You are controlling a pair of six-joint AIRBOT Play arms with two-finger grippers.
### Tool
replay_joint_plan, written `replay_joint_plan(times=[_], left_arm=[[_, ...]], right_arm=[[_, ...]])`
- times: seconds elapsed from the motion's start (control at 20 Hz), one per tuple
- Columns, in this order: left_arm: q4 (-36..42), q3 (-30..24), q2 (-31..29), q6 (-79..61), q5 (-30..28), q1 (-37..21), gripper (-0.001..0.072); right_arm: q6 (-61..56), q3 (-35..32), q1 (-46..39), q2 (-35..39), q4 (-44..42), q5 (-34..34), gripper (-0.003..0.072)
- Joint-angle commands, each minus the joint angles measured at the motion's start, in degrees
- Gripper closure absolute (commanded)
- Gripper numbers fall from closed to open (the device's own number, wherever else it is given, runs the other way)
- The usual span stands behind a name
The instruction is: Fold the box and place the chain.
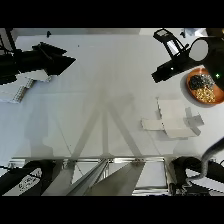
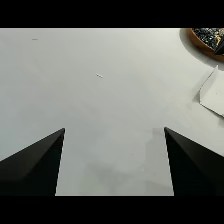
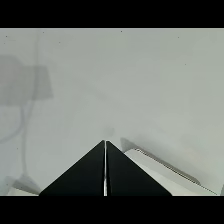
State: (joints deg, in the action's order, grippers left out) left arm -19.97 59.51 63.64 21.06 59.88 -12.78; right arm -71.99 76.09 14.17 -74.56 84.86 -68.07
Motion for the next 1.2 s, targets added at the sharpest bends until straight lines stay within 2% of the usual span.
replay_joint_plan(times=[0.0, 0.3, 0.75, 1.0, 1.15], left_arm=[[0.0, 0.0, 0.0, 0.0, 0.0, 0.0, 0.0014], [0.0, 0.0, 0.0, 0.0, 0.0, 0.0, 0.0014], [0.0, 0.0, 0.0, 0.0, 0.0, 0.0, 0.0014], [0.0, 0.0, 0.0, 0.0, 0.0, 0.0, 0.0014], [0.0, 0.0, 0.0, 0.0, 0.0, 0.0, 0.0014]], right_arm=[[0.0, 0.0, 0.0, 0.0, 0.0, 0.0, 0.0675], [0.0, 0.0, 0.0, 0.0, 0.0, 1.0, 0.0675], [-0.9, 0.0, 0.0, 0.0, -4.2, 11.4, 0.0674], [-1.7, 2.7, 0.0, 1.2, -3.1, 8.5, 0.0674], [-4.2, 5.8, 0.0, 5.3, 0.4, 7.0, 0.0674]])
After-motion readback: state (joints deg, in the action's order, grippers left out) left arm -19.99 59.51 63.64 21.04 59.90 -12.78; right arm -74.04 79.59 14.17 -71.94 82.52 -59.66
